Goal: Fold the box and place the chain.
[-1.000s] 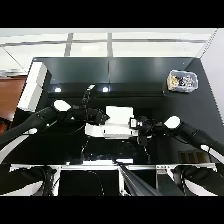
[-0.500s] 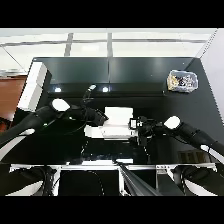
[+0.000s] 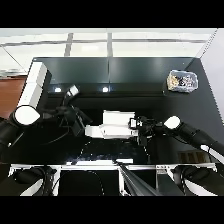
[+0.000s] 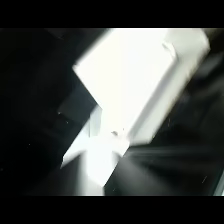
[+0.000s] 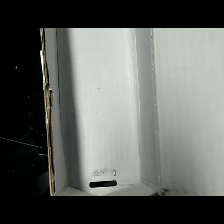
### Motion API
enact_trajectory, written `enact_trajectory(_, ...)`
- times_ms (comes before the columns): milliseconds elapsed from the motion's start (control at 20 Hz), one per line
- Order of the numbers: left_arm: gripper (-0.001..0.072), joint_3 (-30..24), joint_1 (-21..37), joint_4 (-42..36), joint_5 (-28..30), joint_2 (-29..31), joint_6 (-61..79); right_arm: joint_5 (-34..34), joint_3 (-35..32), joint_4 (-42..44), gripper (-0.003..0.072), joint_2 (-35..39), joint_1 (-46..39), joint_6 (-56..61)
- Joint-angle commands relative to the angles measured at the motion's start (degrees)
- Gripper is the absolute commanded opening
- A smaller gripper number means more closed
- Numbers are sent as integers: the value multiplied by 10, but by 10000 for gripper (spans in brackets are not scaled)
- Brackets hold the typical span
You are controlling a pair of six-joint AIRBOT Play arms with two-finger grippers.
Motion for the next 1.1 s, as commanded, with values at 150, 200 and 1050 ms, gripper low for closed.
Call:
enact_trajectory(150, 677, -34, -43, 10, 72, -49, 287, 0, 1, 0, 126, 0, 0, 0)
enact_trajectory(200, 678, -29, -45, 12, 68, -74, 307, 0, 1, 0, 126, 0, 0, 0)
enact_trajectory(1050, 196, 30, -112, -47, 73, -193, 341, 0, 1, 0, 126, 0, 0, 0)
